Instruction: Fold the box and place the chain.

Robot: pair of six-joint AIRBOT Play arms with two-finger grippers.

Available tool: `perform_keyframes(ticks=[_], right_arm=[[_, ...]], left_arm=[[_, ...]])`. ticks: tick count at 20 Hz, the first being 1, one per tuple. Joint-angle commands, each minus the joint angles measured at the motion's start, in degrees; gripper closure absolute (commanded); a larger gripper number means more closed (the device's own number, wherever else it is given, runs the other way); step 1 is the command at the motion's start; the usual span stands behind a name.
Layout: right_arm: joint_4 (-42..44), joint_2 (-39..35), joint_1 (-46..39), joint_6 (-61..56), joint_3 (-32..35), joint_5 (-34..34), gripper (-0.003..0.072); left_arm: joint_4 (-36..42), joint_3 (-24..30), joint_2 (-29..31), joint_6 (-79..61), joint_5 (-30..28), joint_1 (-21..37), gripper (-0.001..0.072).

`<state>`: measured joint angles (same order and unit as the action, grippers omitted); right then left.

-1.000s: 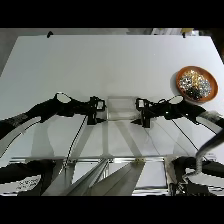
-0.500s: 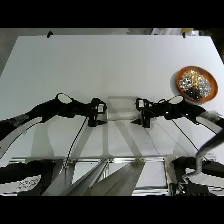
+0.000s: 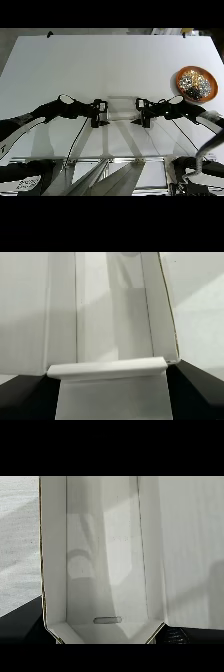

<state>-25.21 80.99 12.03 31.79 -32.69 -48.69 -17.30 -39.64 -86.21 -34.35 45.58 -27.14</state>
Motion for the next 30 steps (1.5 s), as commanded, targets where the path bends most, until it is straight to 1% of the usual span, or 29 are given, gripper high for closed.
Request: perform_keyframes(ticks=[1, 2, 3, 5, 6, 30], right_arm=[[0.00, -0.04, 0.00, 0.00, -0.04, 0.00, 0.0289], [0.00, -0.04, 0.00, 0.00, -0.04, 0.00, 0.0289], [0.00, -0.04, 0.00, 0.00, -0.04, 0.00, 0.0289], [0.00, -0.04, 0.00, 0.00, -0.04, 0.00, 0.0289], [0.00, -0.04, 0.00, 0.00, -0.04, 0.00, 0.0289], [0.02, -0.04, 0.00, -0.04, -0.04, -0.55, 0.0288]], left_arm=[[2.45, -0.09, -1.01, 0.90, -1.29, -0.39, 0.0016], [2.75, -0.09, -1.01, 1.05, -1.79, -0.48, 0.0092], [2.80, -0.11, -1.01, 1.14, -1.86, -0.50, 0.0262], [3.23, -0.09, -1.01, 1.14, -2.08, -0.48, 0.0651], [3.34, -0.09, -1.01, 1.14, -2.12, -0.48, 0.0699], [3.34, -0.09, -1.01, 1.18, -2.08, -0.46, 0.0698]])
